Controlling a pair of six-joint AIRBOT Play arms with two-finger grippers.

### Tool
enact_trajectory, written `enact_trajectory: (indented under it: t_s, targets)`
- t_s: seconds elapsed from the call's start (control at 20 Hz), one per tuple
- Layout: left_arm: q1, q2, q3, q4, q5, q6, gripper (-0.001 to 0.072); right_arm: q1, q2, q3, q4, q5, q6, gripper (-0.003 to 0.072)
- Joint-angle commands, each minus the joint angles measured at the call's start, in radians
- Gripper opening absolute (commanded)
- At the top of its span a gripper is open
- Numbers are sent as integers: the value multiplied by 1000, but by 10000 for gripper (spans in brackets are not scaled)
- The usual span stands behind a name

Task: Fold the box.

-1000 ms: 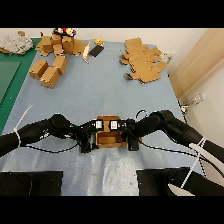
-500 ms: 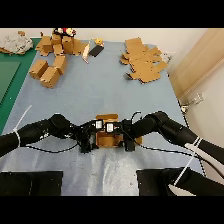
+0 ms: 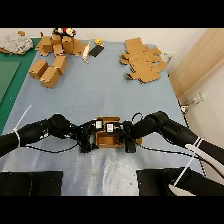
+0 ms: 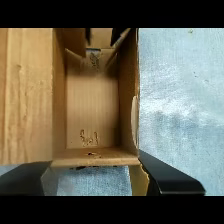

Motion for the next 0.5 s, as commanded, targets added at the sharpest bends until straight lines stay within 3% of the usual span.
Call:
enact_trajectory:
  t_s: [0.0,0.3,0.45]
  targets:
    - [1,1,1,0,0,0,441,0,44,0,-178,-135,307,7]
    - [1,0,1,0,0,1,441,-87,218,0,-522,-158,1022,7]
    - [1,0,1,0,0,1,440,-216,221,-7,-483,-167,1178,6]
